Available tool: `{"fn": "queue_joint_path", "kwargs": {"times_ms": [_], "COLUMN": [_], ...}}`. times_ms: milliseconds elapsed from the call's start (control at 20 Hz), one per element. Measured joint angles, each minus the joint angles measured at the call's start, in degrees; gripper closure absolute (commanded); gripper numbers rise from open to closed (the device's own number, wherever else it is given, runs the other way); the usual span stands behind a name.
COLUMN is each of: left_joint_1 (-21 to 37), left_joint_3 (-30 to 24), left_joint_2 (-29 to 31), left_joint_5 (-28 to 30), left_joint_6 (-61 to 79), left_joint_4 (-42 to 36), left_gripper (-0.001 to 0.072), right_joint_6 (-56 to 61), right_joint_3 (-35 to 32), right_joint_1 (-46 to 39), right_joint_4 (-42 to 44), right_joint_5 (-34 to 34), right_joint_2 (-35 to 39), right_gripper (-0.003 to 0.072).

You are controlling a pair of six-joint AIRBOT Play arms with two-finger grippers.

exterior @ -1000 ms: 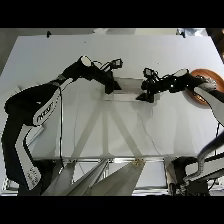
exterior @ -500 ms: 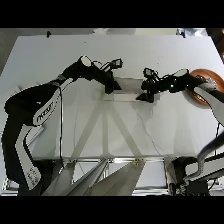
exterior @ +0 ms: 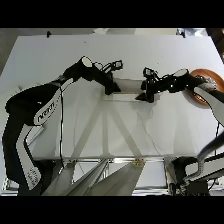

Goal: Fold the box and place the chain.

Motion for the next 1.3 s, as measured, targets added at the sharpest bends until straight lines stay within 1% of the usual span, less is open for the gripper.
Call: {"fn": "queue_joint_path", "kwargs": {"times_ms": [200, 250, 300, 350, 400, 450, 650, 1000, 1150, 1300], "left_joint_1": [-0.02, -0.02, -0.02, 0.0, 0.02, 0.04, 0.76, 3.13, 3.48, 3.85], "left_joint_3": [-0.02, -0.02, 0.0, 0.0, 0.0, 0.0, 0.0, 0.0, 0.0, 0.0], "left_joint_2": [0.02, 0.02, 0.02, 0.02, 0.02, 0.02, 0.74, 4.44, 5.99, 8.0], "left_joint_5": [-0.26, -0.31, -0.46, -0.44, -0.44, -0.52, -1.73, -2.67, -3.17, -3.96], "left_joint_6": [0.04, 0.07, 0.22, 0.22, 0.22, 0.22, -0.04, -0.81, -2.12, -4.28], "left_joint_4": [-0.5, -0.59, -0.66, -0.74, -0.79, -0.79, -0.85, -0.24, 3.1, 8.85], "left_gripper": [0.061, 0.0587, 0.0432, 0.0237, 0.0095, 0.0064, 0.0064, 0.0064, 0.0065, 0.0076], "right_joint_6": [-0.02, -0.02, -0.04, -0.39, -0.44, -0.39, -0.13, 0.15, 0.07, 0.04], "right_joint_3": [0.0, 0.0, 0.0, 0.0, -0.02, -0.02, -0.04, -0.02, -0.02, -0.02], "right_joint_1": [0.02, 0.0, 0.0, 0.02, 0.02, 0.04, 0.04, 0.02, 0.02, 0.02], "right_joint_4": [-0.2, -0.22, -0.31, -0.44, -0.61, -0.66, -0.39, -0.26, -0.31, -0.33], "right_joint_5": [-0.04, -0.04, -0.04, 0.09, 0.37, 0.59, 0.13, -0.55, -0.33, -0.24], "right_joint_2": [0.0, 0.0, 0.0, 0.0, 0.0, 0.0, 0.0, 0.0, 0.0, 0.0], "right_gripper": [0.0278, 0.0278, 0.0278, 0.0278, 0.0278, 0.0278, 0.0278, 0.0278, 0.0278, 0.0278]}}
